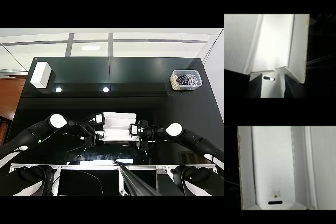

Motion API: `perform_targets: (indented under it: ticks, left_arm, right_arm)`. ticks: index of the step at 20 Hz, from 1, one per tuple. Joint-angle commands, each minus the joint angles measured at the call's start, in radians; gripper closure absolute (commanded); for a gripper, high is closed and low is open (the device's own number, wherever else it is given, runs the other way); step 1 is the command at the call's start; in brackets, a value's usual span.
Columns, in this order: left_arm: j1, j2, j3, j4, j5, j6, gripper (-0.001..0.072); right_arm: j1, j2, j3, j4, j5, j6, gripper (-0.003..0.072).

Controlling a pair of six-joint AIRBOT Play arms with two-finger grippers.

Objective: Fold the box and place the chain.

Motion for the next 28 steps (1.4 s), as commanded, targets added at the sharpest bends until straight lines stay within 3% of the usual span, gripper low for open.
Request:
perform_targets:
  ticks: [1, 6, 12, 13, 15, 16, 17, 18, 19, 20, 21, 22, 23, 26, 28]
  left_arm:
    - [-0.006, -0.011, 0.000, -0.055, 0.012, 0.005, 0.0379]
    - [-0.059, -0.050, 0.000, -0.056, 0.073, 0.004, 0.0378]
    - [-0.062, -0.064, 0.000, -0.051, 0.079, 0.000, 0.0376]
    - [-0.062, -0.064, 0.000, -0.051, 0.082, 0.000, 0.0352]
    - [-0.062, -0.065, 0.000, -0.051, 0.090, 0.000, 0.0162]
    - [-0.062, -0.065, 0.000, -0.051, 0.092, 0.000, 0.0104]
    - [-0.062, -0.065, 0.000, -0.051, 0.092, 0.000, 0.0156]
    - [-0.062, -0.065, 0.000, -0.051, 0.090, 0.000, 0.0326]
    - [-0.062, -0.065, 0.000, -0.051, 0.087, 0.000, 0.0401]
    - [-0.062, -0.065, 0.000, -0.051, 0.081, 0.000, 0.0401]
    - [-0.062, -0.064, 0.000, -0.051, 0.080, 0.000, 0.0449]
    - [-0.062, -0.064, 0.002, -0.051, 0.080, 0.000, 0.0539]
    - [-0.061, -0.062, 0.006, -0.042, 0.077, 0.000, 0.0684]
    - [-0.045, -0.012, 0.013, 0.013, 0.061, -0.066, 0.0683]
    - [0.010, 0.058, 0.013, 0.112, 0.036, -0.272, 0.0682]
  right_arm:
    - [0.001, -0.001, 0.000, 0.000, 0.000, -0.001, 0.0161]
    - [0.001, -0.001, 0.000, 0.000, -0.001, 0.000, 0.0162]
    - [0.001, -0.001, -0.001, 0.000, -0.001, 0.000, 0.0161]
    - [0.001, -0.001, 0.000, 0.000, -0.001, 0.000, 0.0162]
    - [0.001, -0.001, 0.000, 0.000, -0.001, 0.000, 0.0161]
    - [0.001, -0.001, 0.000, 0.000, -0.001, 0.000, 0.0161]
    - [0.001, -0.001, -0.001, 0.000, -0.001, 0.000, 0.0162]
    - [0.001, -0.001, 0.000, 0.000, -0.001, 0.000, 0.0161]
    - [0.001, -0.001, -0.001, 0.000, -0.001, 0.000, 0.0162]
    - [0.001, -0.001, -0.001, 0.000, -0.001, 0.000, 0.0162]
    - [0.001, -0.001, 0.000, 0.000, -0.001, 0.000, 0.0162]
    - [0.001, -0.001, 0.000, 0.000, -0.001, 0.000, 0.0162]
    - [0.001, -0.001, 0.000, 0.000, -0.001, 0.000, 0.0162]
    - [0.001, -0.001, -0.001, 0.000, -0.002, 0.000, 0.0162]
    - [0.001, -0.001, -0.001, 0.001, -0.002, 0.000, 0.0161]
